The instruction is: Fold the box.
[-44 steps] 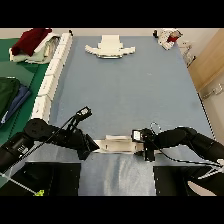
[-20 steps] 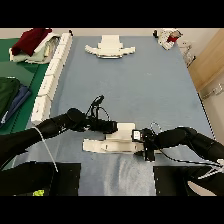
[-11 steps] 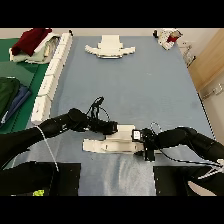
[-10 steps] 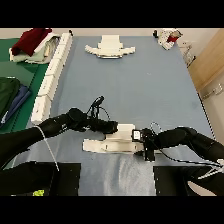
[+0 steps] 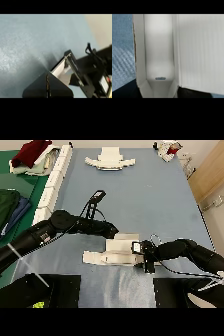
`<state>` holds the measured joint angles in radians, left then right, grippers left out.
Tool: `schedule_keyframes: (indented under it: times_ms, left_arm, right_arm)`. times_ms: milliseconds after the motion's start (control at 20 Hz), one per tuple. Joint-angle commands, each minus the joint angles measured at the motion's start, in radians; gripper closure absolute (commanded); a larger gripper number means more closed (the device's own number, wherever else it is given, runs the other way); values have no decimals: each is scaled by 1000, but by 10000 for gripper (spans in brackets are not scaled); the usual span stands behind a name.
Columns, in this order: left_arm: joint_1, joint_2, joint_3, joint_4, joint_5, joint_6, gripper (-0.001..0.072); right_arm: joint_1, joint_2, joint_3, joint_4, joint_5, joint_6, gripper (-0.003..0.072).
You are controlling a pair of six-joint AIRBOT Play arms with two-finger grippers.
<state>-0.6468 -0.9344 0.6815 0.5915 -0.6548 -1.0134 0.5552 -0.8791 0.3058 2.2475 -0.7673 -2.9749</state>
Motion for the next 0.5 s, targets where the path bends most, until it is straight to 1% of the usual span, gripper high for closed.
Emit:
schedule_keyframes:
  times_ms: [0,150,200,300,350,450]
  left_arm:
    - [-44,97,9,185,-158,-6,696]
    - [-129,116,3,363,-249,-55,696]
    - [-151,128,-7,398,-269,-53,697]
    - [-148,182,-56,425,-289,-25,697]
    - [-132,221,-93,427,-306,59,697]
    - [-76,295,-162,406,-364,339,692]
  right_arm:
    - [-1,0,1,0,0,0,184]
    - [-1,0,1,0,0,0,183]
    - [-1,0,1,0,0,0,183]
    - [-1,0,1,0,0,0,183]
    - [-1,0,1,0,0,0,184]
    - [-1,0,1,0,0,1,183]
